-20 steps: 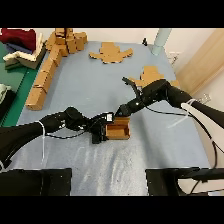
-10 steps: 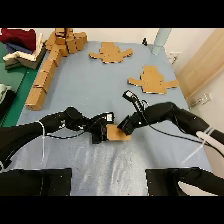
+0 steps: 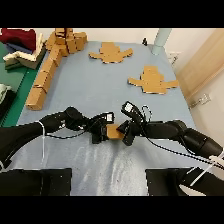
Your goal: Fold the box.
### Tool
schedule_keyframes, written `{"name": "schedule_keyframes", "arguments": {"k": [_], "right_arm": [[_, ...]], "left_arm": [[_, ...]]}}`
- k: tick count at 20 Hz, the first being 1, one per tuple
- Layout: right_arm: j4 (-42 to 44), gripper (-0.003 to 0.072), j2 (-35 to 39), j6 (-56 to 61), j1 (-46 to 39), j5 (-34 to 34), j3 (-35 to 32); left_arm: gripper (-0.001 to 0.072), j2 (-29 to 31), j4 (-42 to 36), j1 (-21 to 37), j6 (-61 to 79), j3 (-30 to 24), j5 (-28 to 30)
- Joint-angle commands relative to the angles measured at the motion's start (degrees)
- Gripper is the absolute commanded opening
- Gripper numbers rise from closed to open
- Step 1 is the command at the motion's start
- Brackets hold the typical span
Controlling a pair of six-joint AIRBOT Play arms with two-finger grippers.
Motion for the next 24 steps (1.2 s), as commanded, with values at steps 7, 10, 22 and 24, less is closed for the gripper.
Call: {"name": "schedule_keyframes", "arguments": {"k": [7, 10, 22, 24], "right_arm": [[-4.04, 0.0003, 3.67, -10.58, 1.29, 1.03, -0.28], [-5.35, 0.0003, 4.85, -11.15, 1.29, 0.66, -0.28], [-5.99, 0.0189, 5.18, -18.05, 1.29, -2.80, -0.31], [-5.97, 0.0295, 5.20, -20.26, 1.29, -2.82, -0.31]], "left_arm": [[0.0516, -0.02, 0.00, 0.00, 0.00, 0.04, 0.00], [0.0516, -0.02, 0.00, 0.00, 0.00, 0.04, 0.00], [0.0516, -0.02, 0.00, 0.00, 0.00, 0.04, 0.00], [0.0516, -0.02, 0.00, 0.00, 0.00, 0.04, 0.00]]}}
